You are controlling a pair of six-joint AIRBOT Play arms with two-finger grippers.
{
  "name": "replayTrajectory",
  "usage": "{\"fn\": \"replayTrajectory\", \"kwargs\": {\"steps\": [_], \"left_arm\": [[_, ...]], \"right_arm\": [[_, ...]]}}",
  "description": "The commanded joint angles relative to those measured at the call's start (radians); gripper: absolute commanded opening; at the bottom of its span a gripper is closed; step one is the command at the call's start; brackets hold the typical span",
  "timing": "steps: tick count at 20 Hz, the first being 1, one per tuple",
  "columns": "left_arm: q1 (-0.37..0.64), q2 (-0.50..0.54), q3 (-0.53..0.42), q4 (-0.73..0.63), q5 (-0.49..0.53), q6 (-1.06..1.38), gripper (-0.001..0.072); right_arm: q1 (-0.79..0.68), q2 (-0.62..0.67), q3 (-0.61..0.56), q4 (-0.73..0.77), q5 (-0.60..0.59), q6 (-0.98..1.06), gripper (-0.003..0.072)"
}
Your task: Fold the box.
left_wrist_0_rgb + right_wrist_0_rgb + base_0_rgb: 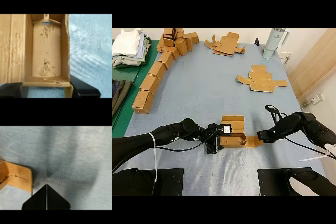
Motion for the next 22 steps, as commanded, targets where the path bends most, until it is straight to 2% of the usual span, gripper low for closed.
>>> {"fn": "replayTrajectory", "kwargs": {"steps": [1,14,22], "left_arm": [[-0.001,-0.001,0.001,0.000,0.000,0.000,0.0422],[-0.001,-0.001,0.001,0.000,0.000,0.000,0.0422],[-0.001,-0.001,0.001,0.000,0.000,0.000,0.0422]], "right_arm": [[-0.002,0.014,-0.002,0.087,-0.007,-0.036,0.0003],[-0.002,0.002,-0.037,0.110,0.036,-0.057,0.0003],[-0.002,-0.003,-0.043,0.186,0.036,-0.169,0.0003]]}}
